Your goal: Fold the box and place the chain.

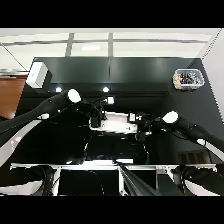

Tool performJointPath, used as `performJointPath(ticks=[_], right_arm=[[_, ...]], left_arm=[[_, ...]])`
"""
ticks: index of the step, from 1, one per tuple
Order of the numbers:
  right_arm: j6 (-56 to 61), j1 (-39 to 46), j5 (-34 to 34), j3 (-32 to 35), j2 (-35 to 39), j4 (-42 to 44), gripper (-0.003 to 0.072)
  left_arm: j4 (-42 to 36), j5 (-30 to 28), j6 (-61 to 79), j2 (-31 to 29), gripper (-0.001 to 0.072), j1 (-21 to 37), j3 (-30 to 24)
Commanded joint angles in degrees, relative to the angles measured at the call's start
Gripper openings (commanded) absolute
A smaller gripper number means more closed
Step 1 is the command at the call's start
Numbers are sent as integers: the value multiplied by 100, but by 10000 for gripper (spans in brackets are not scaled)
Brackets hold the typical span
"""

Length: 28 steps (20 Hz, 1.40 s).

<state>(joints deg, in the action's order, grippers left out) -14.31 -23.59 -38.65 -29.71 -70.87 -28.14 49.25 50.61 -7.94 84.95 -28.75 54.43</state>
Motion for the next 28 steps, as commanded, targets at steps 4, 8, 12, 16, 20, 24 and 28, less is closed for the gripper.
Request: performJointPath(ticks=[4,8,12,16,20,24,28], right_arm=[[229,0,125,-4,-11,-173,709],[227,-4,118,-2,-11,-199,709],[232,-15,120,-4,-11,-214,709],[234,-15,120,-4,-13,-216,709],[254,-83,144,-4,-24,-289,709],[326,-151,201,-4,-31,-385,710],[334,-151,205,-4,-31,-380,709]], left_arm=[[7,87,-4,0,26,-4,7],[4,76,-2,0,26,-4,7],[2,76,-2,0,26,-4,7],[0,79,-4,0,26,-4,7],[2,81,-2,4,26,-4,7],[0,83,-4,4,26,-4,7],[2,81,-4,4,26,-4,7]])
